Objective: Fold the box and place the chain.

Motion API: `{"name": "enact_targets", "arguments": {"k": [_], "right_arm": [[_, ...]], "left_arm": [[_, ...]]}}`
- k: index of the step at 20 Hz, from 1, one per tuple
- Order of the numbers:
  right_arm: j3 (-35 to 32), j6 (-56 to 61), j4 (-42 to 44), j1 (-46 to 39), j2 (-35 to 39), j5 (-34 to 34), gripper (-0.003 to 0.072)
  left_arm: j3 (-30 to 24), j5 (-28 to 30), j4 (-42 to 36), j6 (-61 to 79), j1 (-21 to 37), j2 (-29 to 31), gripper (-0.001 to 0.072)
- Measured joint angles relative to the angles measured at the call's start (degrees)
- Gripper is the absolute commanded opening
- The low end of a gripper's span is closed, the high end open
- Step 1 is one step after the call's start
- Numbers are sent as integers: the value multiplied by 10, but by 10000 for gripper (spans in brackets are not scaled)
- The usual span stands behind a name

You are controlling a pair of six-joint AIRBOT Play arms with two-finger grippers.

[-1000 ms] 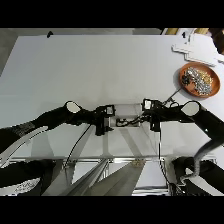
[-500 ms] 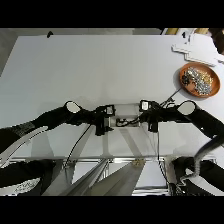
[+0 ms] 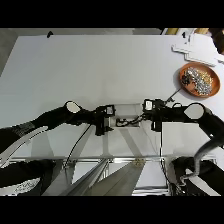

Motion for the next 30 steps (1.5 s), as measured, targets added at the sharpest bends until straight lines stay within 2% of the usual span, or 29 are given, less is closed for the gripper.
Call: {"name": "enact_targets", "arguments": {"k": [4,9,12,16,17,19,22,25,30], "right_arm": [[0,23,50,47,49,1,20],[0,32,112,164,64,-87,20],[0,33,137,220,59,-142,20],[0,35,153,259,21,-173,22],[0,35,154,263,10,-177,47],[0,35,158,269,-9,-183,238],[0,35,156,269,-17,-186,248],[0,35,141,240,5,-174,221],[0,35,75,121,60,-93,221]], "left_arm": [[0,0,0,0,0,0,252],[0,0,0,0,0,0,252],[0,0,0,0,0,0,252],[0,0,0,0,0,0,252],[0,0,0,0,0,0,252],[0,0,0,0,0,0,252],[0,0,0,0,0,0,252],[0,0,0,0,0,0,252],[0,0,0,0,0,0,252]]}}
